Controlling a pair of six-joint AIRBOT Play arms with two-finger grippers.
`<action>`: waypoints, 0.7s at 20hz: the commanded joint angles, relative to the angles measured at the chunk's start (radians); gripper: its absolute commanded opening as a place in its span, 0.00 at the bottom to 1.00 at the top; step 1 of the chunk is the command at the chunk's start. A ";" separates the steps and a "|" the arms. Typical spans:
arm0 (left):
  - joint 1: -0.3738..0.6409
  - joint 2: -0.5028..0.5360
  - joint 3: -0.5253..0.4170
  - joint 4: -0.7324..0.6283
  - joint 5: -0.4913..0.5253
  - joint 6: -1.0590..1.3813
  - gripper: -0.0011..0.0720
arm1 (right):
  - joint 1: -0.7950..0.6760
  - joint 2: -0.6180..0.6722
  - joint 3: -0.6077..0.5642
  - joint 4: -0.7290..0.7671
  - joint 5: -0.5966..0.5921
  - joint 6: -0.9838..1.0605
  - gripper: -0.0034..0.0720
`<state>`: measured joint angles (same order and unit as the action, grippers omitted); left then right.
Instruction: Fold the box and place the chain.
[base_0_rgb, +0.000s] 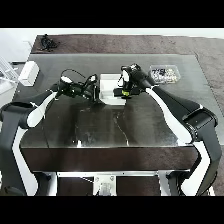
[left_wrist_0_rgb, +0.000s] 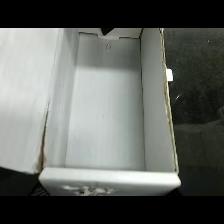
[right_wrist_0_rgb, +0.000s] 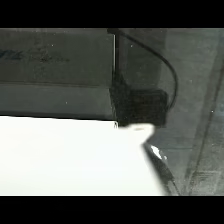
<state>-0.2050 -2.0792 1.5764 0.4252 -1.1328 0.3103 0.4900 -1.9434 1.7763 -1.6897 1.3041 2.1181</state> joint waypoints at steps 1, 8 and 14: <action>0.001 0.000 0.000 0.001 -0.001 0.001 0.52 | 0.008 -0.001 0.000 0.002 -0.022 -0.005 0.06; 0.001 0.000 0.000 0.001 -0.001 0.001 0.52 | 0.009 -0.001 0.000 0.002 -0.021 -0.004 0.08; 0.001 0.000 0.000 0.002 -0.001 0.001 0.52 | 0.006 0.009 0.004 0.001 -0.021 0.003 0.31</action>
<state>-0.2039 -2.0789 1.5764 0.4267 -1.1347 0.3115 0.4973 -1.9392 1.7767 -1.6875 1.2819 2.1166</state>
